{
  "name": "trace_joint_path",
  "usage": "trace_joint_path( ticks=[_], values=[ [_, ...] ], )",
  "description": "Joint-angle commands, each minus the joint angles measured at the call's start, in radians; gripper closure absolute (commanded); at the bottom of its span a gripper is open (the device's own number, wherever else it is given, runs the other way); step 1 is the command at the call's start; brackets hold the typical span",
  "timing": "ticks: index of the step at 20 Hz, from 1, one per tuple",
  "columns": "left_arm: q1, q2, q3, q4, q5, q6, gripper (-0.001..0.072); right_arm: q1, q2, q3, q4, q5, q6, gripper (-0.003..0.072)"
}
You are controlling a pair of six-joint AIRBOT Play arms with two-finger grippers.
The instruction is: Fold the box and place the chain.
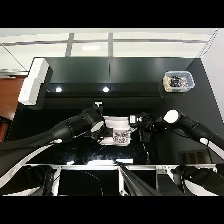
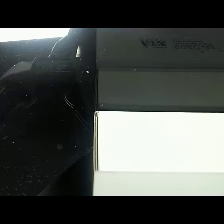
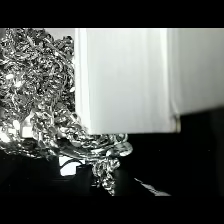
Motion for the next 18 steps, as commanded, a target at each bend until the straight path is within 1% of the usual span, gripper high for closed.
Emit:
trace_joint_path(
  ticks=[1,3,4,7,10,14,18],
  values=[
    [0.0,0.0,0.0,0.0,0.0,0.0,0.0678,0.0,0.0,-0.001,-0.096,0.006,0.083,0.0586],
    [0.0,0.0,0.0,0.0,0.0,0.0,0.0678,0.0,0.0,-0.001,-0.109,0.006,0.112,0.0588],
    [0.0,0.0,0.0,0.0,0.0,0.0,0.0678,0.001,0.0,-0.001,-0.107,0.006,0.112,0.0668],
    [0.0,0.0,0.0,0.0,0.0,0.0,0.0678,0.0,0.007,0.0,-0.101,0.008,0.163,0.0671],
    [0.0,0.0,0.0,0.0,0.0,0.0,0.0678,0.0,0.06,0.003,-0.103,0.029,0.294,0.0671],
    [0.0,0.0,0.0,0.0,0.0,0.0,0.0678,-0.002,0.198,0.032,-0.108,0.141,0.466,0.0671],
    [0.0,0.0,0.0,0.0,0.0,0.0,0.0678,-0.001,0.328,0.103,-0.078,0.302,0.638,0.0671]
  ],
)
